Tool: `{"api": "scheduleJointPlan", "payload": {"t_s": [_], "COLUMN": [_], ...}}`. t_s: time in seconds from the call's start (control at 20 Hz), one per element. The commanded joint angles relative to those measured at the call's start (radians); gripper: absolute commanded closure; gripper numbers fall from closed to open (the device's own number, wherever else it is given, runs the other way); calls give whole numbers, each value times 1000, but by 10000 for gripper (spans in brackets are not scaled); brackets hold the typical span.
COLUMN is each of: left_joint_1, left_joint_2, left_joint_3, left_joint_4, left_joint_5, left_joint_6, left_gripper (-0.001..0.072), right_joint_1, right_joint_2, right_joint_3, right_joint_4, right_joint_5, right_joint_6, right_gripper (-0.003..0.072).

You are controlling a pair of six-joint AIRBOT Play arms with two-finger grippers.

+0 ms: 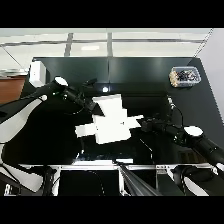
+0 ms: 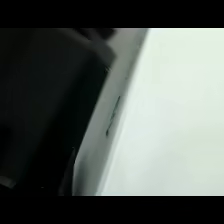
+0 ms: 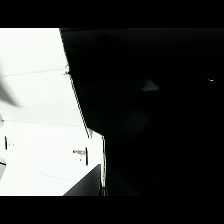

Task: Fold the box and place the chain.

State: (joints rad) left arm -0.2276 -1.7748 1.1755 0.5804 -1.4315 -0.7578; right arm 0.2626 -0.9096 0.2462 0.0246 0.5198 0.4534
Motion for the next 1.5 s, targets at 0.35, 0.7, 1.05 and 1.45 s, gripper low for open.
{"api": "scheduleJointPlan", "payload": {"t_s": [0.35, 0.7, 1.05, 1.45], "left_joint_1": [-17, -32, -168, -220], "left_joint_2": [-26, 38, 345, 296], "left_joint_3": [45, 44, -170, -212], "left_joint_4": [152, 154, 142, 182], "left_joint_5": [-105, -135, 396, 492], "left_joint_6": [88, 78, 408, 739], "left_gripper": [681, 686, 683, 682], "right_joint_1": [1, -95, -117, -76], "right_joint_2": [0, 2, 1, -22], "right_joint_3": [0, 267, 505, 376], "right_joint_4": [-28, -616, -871, -778], "right_joint_5": [0, 338, 501, 351], "right_joint_6": [2, -2, -2, -44], "right_gripper": [673, -7, -5, -4]}}
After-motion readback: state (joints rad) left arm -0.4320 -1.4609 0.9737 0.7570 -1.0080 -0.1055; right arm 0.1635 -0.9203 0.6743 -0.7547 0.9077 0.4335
